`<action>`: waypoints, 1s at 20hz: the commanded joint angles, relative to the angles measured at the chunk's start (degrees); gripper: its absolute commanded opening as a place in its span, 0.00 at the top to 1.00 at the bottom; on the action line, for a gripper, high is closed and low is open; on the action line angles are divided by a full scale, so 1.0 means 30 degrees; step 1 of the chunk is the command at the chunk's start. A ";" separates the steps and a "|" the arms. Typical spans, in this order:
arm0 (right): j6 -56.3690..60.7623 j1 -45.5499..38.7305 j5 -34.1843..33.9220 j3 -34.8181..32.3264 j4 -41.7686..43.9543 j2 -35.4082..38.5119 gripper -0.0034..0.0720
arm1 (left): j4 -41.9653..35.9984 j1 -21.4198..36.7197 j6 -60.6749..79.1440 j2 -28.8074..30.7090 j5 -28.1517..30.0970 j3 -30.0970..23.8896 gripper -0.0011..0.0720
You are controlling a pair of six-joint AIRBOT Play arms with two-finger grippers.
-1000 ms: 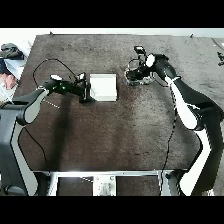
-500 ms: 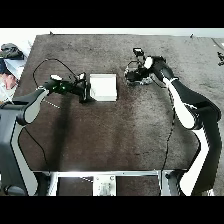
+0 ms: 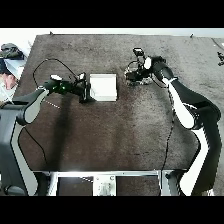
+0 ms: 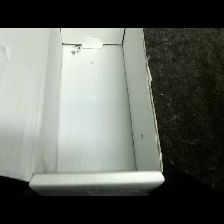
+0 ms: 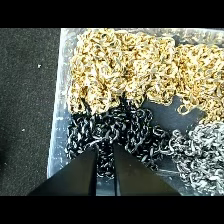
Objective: Fold the box and place the chain.
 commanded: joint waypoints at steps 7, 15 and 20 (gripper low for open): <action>0.0087 0.0262 -0.0270 -0.0007 0.0044 -0.0138 0.74 | 0.0007 0.0000 0.0007 -0.0015 0.0000 0.0007 0.51; 0.0007 0.0277 0.0809 -0.0007 -0.0226 0.1384 0.97 | 0.0007 0.0000 0.0007 -0.0015 0.0000 0.0007 0.51; -0.0197 0.0277 0.2244 -0.0007 -0.0452 0.4306 0.97 | 0.0007 0.0000 0.0000 -0.0015 0.0000 0.0007 0.51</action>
